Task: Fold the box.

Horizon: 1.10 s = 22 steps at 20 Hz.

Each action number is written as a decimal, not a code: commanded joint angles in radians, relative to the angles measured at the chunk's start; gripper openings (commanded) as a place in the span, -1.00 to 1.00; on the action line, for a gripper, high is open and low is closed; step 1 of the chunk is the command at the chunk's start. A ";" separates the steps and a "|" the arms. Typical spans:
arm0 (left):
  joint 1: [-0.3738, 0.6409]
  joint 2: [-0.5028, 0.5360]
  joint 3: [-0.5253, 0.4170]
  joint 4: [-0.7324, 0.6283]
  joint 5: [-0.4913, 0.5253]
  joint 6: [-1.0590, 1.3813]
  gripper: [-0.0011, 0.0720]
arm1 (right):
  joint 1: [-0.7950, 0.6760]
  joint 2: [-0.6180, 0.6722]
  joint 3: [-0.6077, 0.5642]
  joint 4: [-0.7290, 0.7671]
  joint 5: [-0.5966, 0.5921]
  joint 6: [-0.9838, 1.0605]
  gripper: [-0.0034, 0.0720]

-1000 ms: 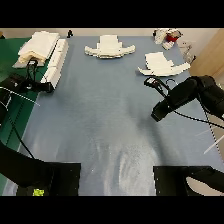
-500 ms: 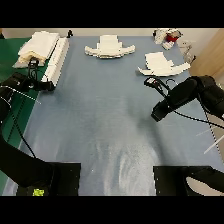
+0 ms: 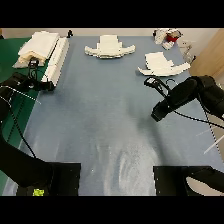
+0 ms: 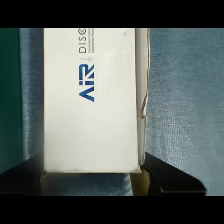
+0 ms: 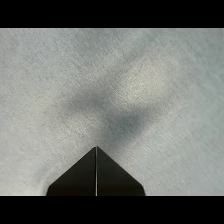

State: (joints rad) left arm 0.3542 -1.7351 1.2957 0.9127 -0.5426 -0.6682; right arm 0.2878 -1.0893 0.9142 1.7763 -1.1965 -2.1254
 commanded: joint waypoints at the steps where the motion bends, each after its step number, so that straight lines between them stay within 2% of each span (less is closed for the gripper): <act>1: 0.002 0.002 0.001 0.000 0.001 -0.002 0.97 | 0.000 0.000 0.001 0.000 0.000 0.000 -0.91; 5: 0.003 0.027 0.001 0.002 -0.020 -0.003 0.97 | 0.000 0.000 0.001 0.000 0.000 0.000 -0.91; 8: 0.009 0.085 0.001 0.023 -0.077 -0.003 0.97 | 0.000 0.000 0.001 0.000 0.000 0.000 -0.90; 18: 0.037 0.414 0.001 0.052 -0.442 -0.042 0.96 | 0.000 0.000 0.001 0.000 0.000 0.000 -0.91; 19: 0.031 0.439 0.001 0.052 -0.491 -0.083 0.79 | 0.000 0.000 0.001 0.000 0.000 0.000 -0.91; 21: 0.011 0.476 0.001 0.043 -0.623 -0.136 -0.61 | 0.000 0.000 0.001 0.000 0.000 0.000 -0.91; 22: -0.008 0.486 0.001 0.025 -0.694 -0.134 -0.94 | 0.000 0.000 0.001 0.000 0.000 0.000 -0.91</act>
State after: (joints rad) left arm 0.3714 -1.3052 1.2957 0.9600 -1.0431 -0.7544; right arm 0.2878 -1.0893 0.9142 1.7763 -1.1969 -2.1254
